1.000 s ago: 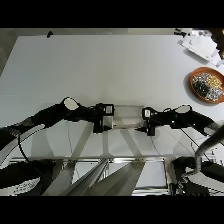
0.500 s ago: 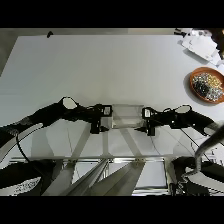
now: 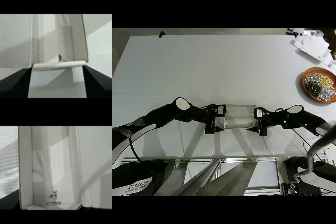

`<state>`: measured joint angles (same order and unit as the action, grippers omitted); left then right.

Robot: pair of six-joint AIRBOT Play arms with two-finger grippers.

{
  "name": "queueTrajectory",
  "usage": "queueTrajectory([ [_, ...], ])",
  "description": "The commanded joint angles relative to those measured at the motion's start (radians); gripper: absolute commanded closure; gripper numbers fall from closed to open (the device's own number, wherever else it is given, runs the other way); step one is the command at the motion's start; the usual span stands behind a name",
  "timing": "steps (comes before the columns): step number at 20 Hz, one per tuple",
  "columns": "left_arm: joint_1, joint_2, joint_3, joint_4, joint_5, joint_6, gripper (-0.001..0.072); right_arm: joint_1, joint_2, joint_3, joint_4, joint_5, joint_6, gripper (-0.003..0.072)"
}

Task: Fold the box and place the chain.

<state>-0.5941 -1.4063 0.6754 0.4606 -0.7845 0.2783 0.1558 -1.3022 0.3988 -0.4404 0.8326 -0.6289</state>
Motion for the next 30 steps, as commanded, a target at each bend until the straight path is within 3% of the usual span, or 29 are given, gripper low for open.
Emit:
queueTrajectory([
  [1, -0.024, -0.014, 0.0, -0.044, 0.013, 0.011, 0.0001, 0.001, 0.0, 0.0, 0.0, 0.002, -0.001, 0.0394],
  [11, -0.045, -0.044, 0.0, -0.064, 0.052, 0.006, 0.0022, 0.001, 0.0, 0.0, 0.0, 0.002, -0.001, 0.0394],
  [12, -0.045, -0.044, 0.0, -0.063, 0.052, 0.006, 0.0082, 0.001, 0.0, 0.0, 0.0, 0.002, -0.001, 0.0394],
  [13, -0.045, -0.044, 0.0, -0.063, 0.052, 0.006, 0.0096, 0.001, 0.0, 0.0, 0.0, 0.002, -0.001, 0.0394],
  [17, -0.045, -0.044, 0.0, -0.06, 0.048, 0.006, 0.0394, 0.001, 0.0, 0.0, 0.0, 0.002, -0.001, 0.0394],
  [30, -0.045, -0.043, 0.0, -0.06, 0.047, 0.006, 0.0375, 0.001, 0.0, 0.0, 0.0, 0.002, -0.001, 0.0394],
])
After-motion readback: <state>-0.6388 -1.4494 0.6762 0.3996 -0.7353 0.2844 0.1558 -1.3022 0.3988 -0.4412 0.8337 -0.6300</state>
